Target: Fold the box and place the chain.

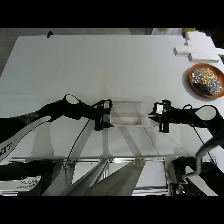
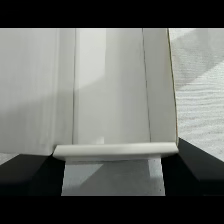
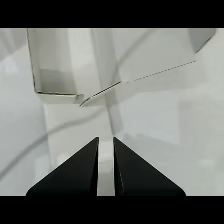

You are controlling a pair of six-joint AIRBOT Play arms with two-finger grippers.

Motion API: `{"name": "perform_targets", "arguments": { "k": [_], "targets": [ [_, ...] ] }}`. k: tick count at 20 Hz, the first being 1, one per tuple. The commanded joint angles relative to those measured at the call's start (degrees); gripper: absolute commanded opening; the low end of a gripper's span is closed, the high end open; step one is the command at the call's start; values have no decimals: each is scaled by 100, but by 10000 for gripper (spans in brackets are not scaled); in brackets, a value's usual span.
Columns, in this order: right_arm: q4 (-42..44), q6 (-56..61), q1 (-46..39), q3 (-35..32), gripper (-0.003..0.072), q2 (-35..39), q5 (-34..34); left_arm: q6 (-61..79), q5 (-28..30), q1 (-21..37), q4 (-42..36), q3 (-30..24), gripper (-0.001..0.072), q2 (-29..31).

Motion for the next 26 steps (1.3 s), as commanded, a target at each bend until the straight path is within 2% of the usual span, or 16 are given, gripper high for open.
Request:
{"name": "perform_targets", "arguments": {
  "k": [1, 7, 14, 17, 18, 20, 23, 26],
  "targets": [
    [201, -664, 146, -114, 88, -361, -83, -2, -2, -2, 0, 0, 204, 0],
    [957, -964, 588, -114, 90, -1233, -675, -2, 0, -2, -2, 0, 204, 0],
    [1436, -1528, 627, -114, 89, -1257, -610, -2, 0, -2, 0, 0, 204, 0],
    [1550, -1659, 896, -114, 95, -1263, -647, -2, 0, -2, 0, 0, 204, 0],
    [1674, -1679, 979, -114, 107, -1294, -719, -2, 0, -2, 0, 0, 204, 0],
    [1926, -1672, 1054, -114, 273, -1425, -914, -2, 0, -2, 0, 0, 204, 0],
    [1954, -1648, 1051, -114, 351, -1506, -988, -2, 0, -2, 0, 0, 204, 0],
    [1864, -1043, 944, -114, 357, -1429, -925, -2, 0, -2, 0, 0, 204, 0]
  ]
}}
